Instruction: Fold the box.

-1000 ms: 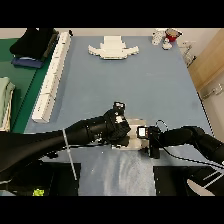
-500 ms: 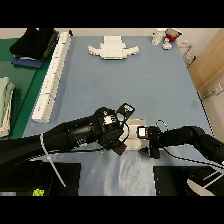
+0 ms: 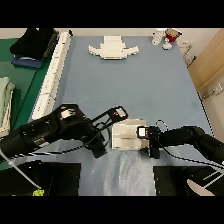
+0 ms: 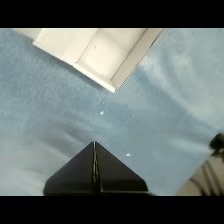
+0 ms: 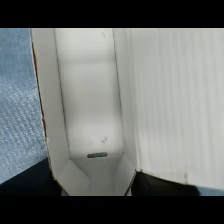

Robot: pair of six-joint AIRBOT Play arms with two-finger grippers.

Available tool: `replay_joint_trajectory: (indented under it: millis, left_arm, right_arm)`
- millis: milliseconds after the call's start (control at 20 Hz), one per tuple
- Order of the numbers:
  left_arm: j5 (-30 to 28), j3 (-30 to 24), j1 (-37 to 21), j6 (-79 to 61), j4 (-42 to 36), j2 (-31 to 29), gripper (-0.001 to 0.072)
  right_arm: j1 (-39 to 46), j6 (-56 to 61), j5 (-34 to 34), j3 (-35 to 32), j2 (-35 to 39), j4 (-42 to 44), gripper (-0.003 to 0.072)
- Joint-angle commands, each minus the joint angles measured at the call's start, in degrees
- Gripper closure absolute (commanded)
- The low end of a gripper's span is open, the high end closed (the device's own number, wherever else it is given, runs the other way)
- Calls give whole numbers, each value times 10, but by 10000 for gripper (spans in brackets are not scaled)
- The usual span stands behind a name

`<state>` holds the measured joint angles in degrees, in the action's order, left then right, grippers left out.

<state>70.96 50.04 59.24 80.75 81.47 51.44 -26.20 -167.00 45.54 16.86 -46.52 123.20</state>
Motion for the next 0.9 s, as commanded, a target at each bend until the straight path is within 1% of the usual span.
replay_joint_trajectory:
  millis: [0, 50, 200, 300, 400, 500, 550, 700, 850]
  left_arm:
    - [-58, -87, -84, -237, -84, -60, 47]
    - [-89, -110, -108, -285, -101, -63, 12]
    - [-183, -167, -155, -420, -179, -61, 12]
    - [-236, -196, -168, -522, -233, -53, 12]
    - [-282, -220, -168, -615, -268, -43, 12]
    - [-331, -242, -168, -680, -311, -24, 12]
    - [-349, -247, -168, -700, -336, -10, 12]
    - [-375, -248, -168, -751, -419, 30, 12]
    - [-380, -247, -168, -787, -462, 61, 12]
  right_arm:
    - [0, 0, 0, 0, 0, 0, 187]
    - [0, 0, 0, 0, 0, 0, 187]
    - [0, 0, 0, 0, 0, 0, 187]
    - [0, 0, 0, 0, 0, 0, 187]
    - [0, 0, 0, 0, 0, 0, 187]
    - [0, 0, 0, 0, 0, 0, 187]
    - [0, 0, 0, 0, 0, 0, 187]
    - [0, 0, 0, 0, 0, 0, 187]
    - [0, 0, 0, 0, 0, 0, 187]
